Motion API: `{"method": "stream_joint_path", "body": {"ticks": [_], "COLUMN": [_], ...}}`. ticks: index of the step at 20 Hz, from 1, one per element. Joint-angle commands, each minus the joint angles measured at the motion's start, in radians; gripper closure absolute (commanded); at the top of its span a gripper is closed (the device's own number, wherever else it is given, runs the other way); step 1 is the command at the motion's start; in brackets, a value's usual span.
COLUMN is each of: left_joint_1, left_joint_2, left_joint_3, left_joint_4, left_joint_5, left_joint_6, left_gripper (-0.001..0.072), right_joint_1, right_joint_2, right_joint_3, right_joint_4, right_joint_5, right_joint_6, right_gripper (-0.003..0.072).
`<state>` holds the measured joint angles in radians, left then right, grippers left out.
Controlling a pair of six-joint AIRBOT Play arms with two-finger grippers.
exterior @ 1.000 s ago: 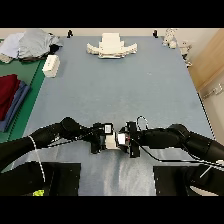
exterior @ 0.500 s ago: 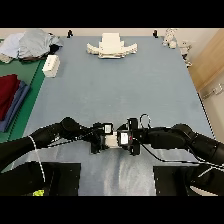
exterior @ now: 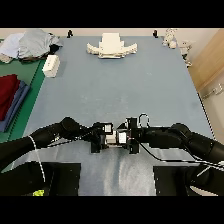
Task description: Fold the box.
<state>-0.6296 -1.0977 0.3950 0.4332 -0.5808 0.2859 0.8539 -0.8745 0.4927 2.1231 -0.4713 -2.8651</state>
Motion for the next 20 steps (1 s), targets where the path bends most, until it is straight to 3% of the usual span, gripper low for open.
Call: {"method": "stream_joint_path", "body": {"ticks": [1, 14, 17, 18, 19, 20], "left_joint_1": [0.000, 0.000, 0.000, 0.000, 0.000, 0.000], "left_joint_2": [0.000, 0.000, 0.000, 0.000, 0.000, 0.000], "left_joint_3": [0.000, 0.000, 0.000, 0.000, 0.000, 0.000], "left_joint_4": [0.001, 0.001, 0.001, 0.001, 0.001, 0.001], "left_joint_5": [-0.004, -0.004, -0.004, -0.004, -0.004, -0.004], "left_joint_6": [0.001, 0.001, 0.001, 0.001, 0.001, 0.001], "left_gripper": [0.0189, 0.0189, 0.0189, 0.0189, 0.0189, 0.0189], "right_joint_1": [0.002, 0.002, -0.002, -0.010, -0.016, -0.016], "right_joint_2": [-0.018, 0.032, 0.095, 0.114, 0.130, 0.142], "right_joint_3": [0.000, 0.000, 0.000, 0.000, -0.005, -0.023], "right_joint_4": [0.011, 0.127, 0.133, 0.134, 0.135, 0.143], "right_joint_5": [-0.011, -0.070, -0.048, -0.035, -0.021, 0.022], "right_joint_6": [0.000, 0.002, 0.149, 0.274, 0.403, 0.501], "right_gripper": [0.0167, 0.0167, 0.0192, 0.0367, 0.0675, 0.0683]}}
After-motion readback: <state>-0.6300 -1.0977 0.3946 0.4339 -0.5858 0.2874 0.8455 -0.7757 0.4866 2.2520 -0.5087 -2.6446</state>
